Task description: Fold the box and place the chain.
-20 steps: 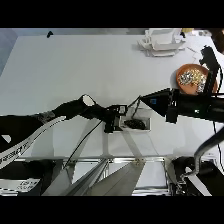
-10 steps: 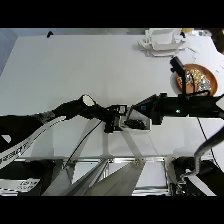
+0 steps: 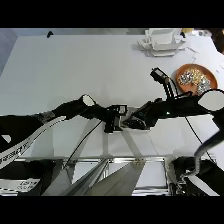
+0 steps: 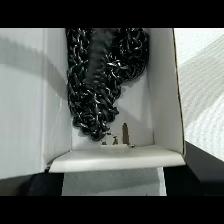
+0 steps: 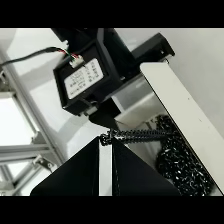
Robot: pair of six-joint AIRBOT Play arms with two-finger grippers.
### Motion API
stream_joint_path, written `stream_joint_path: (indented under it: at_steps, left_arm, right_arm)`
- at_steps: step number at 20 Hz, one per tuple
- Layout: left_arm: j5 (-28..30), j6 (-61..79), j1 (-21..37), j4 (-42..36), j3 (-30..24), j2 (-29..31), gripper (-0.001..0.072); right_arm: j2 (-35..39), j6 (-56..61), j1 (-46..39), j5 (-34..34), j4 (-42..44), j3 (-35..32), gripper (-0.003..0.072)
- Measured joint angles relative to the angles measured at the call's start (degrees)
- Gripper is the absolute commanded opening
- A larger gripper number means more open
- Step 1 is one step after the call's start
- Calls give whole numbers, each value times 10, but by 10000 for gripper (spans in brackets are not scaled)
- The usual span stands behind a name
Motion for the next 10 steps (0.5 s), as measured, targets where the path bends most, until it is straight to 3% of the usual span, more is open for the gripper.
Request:
stream_joint_path:
  at_steps: [5, 7, 10]
  left_arm:
    - [0, 0, 0, 0, 0, 0, 10]
    - [0, 0, 0, 0, 0, 0, 10]
    - [0, 0, 0, 0, 0, 0, 10]
  right_arm:
    - [-32, 10, 14, -9, -15, -15, 23]
    - [-44, 11, 23, -17, -20, -21, 125]
    - [-52, 12, 30, -24, -23, -24, 130]
